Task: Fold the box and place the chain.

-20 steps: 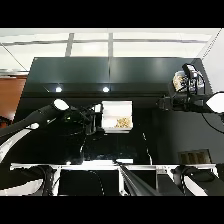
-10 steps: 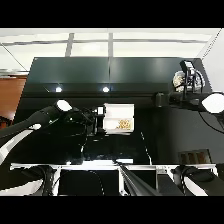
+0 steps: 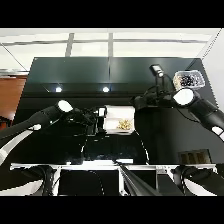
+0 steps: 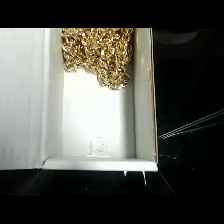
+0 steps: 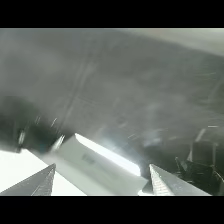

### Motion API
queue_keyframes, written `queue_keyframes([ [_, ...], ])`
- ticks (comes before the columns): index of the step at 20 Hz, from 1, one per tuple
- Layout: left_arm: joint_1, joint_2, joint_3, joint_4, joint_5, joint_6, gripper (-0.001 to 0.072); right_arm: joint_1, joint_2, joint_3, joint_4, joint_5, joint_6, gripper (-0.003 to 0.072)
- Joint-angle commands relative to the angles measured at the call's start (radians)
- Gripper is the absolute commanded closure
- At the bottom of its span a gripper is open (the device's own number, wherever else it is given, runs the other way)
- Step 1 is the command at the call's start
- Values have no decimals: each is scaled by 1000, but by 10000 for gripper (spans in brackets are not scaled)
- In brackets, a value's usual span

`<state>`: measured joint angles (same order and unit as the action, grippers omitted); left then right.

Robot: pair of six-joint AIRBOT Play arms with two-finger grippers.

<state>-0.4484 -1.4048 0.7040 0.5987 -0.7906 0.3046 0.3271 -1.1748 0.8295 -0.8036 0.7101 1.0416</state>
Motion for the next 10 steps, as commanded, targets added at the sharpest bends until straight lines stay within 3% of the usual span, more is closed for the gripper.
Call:
queue_keyframes([
  [1, 0, -1, 0, 3, 21, 2, 249, 16, -24, 26, 32, 200, -379, -31],
  [6, 0, -1, 0, 3, 20, 2, 249, 20, -7, 43, -68, 370, -519, -31],
  [10, 0, -1, 0, 3, 20, 2, 249, 69, -8, 43, -53, 358, -620, -31],
])
